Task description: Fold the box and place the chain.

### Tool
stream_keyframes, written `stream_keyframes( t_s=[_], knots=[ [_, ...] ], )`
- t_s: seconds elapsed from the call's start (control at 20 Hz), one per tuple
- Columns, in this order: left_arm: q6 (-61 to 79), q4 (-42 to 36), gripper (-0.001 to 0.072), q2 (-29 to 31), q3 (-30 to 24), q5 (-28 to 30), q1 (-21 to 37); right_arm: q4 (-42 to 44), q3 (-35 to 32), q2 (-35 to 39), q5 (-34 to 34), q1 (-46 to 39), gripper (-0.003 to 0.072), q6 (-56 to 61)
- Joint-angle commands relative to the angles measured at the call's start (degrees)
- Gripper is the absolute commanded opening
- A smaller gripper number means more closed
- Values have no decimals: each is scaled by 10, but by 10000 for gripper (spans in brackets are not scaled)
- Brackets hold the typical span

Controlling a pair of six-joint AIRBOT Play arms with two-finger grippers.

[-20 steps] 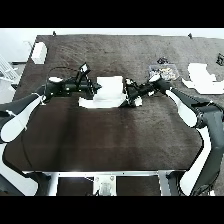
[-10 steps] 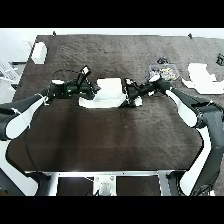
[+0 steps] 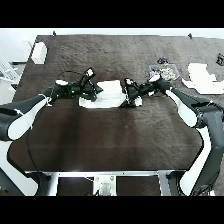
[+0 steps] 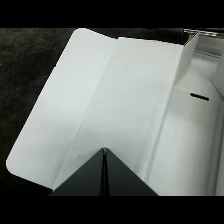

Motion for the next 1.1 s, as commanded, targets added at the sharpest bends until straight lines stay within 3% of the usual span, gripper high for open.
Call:
stream_keyframes(
  t_s=[0.0, 0.3, 0.55, 0.6, 0.65, 0.7, 0.9, 1.05],
  knots=[
    [-1, 5, 20, 0, 10, 0, -1, 0, 0, 0, 0, 0, 511, 0],
    [-2, 56, 21, 43, 13, -23, -1, 0, 0, 0, 0, 0, 511, 0],
    [-33, 121, 26, 118, 13, -96, 33, 0, 0, 0, 0, 0, 512, 0],
    [-42, 155, 251, 125, 13, -118, 43, 0, 0, 0, 0, 0, 511, 0],
    [-63, 185, 587, 128, 13, -132, 50, 0, 0, 0, 0, 0, 511, 0],
    [-100, 212, 706, 129, 13, -135, 53, 0, 0, 0, 0, 0, 511, 0],
    [-160, 340, 707, 117, 13, -162, 42, 0, 0, 0, 0, 0, 511, 0],
    [-171, 363, 706, 104, 13, -156, 38, 0, 0, 0, 0, 0, 511, 0]
  ],
)
